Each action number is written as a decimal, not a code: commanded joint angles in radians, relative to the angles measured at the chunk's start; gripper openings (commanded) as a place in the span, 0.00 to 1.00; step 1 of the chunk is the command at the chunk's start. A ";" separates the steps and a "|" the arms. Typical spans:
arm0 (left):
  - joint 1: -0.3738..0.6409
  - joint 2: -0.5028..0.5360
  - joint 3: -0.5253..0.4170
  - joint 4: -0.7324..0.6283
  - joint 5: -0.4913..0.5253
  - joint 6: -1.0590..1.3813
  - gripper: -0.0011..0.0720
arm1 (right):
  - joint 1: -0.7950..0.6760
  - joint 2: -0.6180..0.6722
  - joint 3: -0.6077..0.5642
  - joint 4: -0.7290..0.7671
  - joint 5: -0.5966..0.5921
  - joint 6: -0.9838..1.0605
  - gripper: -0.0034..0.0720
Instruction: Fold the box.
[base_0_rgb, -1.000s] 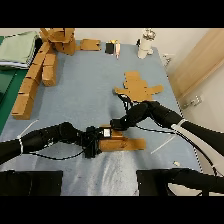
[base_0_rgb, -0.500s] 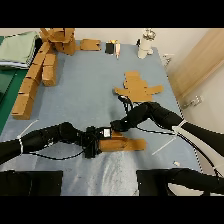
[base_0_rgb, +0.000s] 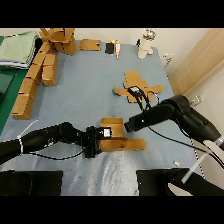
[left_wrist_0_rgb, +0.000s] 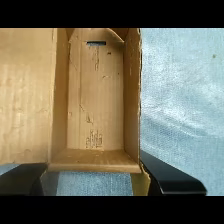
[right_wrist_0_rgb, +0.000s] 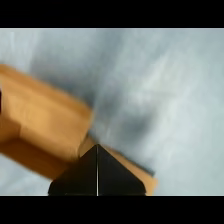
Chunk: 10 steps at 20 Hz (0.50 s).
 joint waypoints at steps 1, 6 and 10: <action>0.000 0.000 0.001 0.000 0.000 0.000 0.83 | 0.021 0.169 -0.146 0.139 -0.178 -0.264 0.05; 0.000 0.000 0.001 0.000 0.000 0.000 0.83 | 0.093 0.245 -0.327 0.042 -0.042 -0.535 0.66; 0.000 0.000 0.001 0.000 0.000 0.000 0.83 | 0.093 0.209 -0.328 -0.076 0.159 -0.570 0.75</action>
